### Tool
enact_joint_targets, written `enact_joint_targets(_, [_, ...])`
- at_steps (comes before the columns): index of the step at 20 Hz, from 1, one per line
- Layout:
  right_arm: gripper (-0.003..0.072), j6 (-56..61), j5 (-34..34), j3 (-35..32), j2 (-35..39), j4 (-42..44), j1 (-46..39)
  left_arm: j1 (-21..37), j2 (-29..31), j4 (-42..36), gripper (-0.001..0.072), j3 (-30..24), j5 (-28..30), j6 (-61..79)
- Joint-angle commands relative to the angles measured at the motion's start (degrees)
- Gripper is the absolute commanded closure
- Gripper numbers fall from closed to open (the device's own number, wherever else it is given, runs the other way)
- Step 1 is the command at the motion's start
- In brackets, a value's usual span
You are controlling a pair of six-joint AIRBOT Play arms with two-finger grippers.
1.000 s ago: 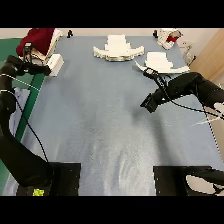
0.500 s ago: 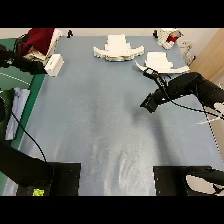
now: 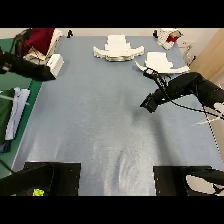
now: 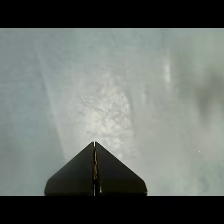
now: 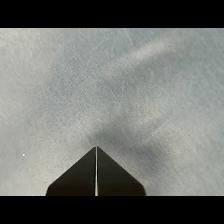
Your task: Fold the box.
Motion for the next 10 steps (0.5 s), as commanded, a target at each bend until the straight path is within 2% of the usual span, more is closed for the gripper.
enact_joint_targets(1, [0.0683,0.0,0.0,0.0,0.0,0.0,0.0,-7.0,12.2,0.3,0.0704,-16.5,4.3,-3.5])
enact_joint_targets(5, [0.0682,0.0,0.0,0.0,0.0,0.0,0.0,-15.8,17.8,0.3,0.0702,-30.1,10.3,-7.6])
enact_joint_targets(7, [0.0682,0.0,0.0,0.1,0.0,0.0,0.0,-19.1,17.9,0.3,0.0698,-33.8,13.7,-8.0])
enact_joint_targets(10, [0.0682,0.0,0.0,0.0,0.0,0.0,0.0,-21.6,17.9,-0.5,0.0697,-35.4,13.6,-8.0])
